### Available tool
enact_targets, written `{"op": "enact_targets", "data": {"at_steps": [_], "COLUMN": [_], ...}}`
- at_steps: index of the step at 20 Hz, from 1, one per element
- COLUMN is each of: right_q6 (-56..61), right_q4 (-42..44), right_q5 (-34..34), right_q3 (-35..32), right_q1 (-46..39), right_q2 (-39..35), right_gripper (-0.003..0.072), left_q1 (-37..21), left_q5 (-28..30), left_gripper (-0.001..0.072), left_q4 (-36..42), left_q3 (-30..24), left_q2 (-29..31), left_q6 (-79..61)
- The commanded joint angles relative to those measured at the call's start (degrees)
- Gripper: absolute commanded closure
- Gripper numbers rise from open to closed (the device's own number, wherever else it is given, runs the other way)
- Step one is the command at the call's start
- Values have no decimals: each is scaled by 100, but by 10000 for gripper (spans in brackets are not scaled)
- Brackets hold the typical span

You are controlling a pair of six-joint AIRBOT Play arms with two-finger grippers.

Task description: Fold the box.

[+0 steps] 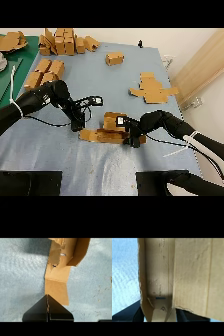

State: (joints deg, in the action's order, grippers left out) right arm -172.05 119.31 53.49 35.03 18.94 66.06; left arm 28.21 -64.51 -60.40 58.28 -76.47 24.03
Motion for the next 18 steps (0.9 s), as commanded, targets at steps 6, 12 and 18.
{"op": "enact_targets", "data": {"at_steps": [6,12,18], "right_q6": [2,2,2], "right_q4": [0,-63,11], "right_q5": [0,2,-20], "right_q3": [2,2,2], "right_q1": [0,0,0], "right_q2": [0,0,4], "right_gripper": [236,236,123], "left_q1": [4,4,2], "left_q5": [-4,-4,-4], "left_gripper": [699,699,699], "left_q4": [13,13,13], "left_q3": [-2,-2,-2], "left_q2": [2,2,2], "left_q6": [-4,-4,-4]}}
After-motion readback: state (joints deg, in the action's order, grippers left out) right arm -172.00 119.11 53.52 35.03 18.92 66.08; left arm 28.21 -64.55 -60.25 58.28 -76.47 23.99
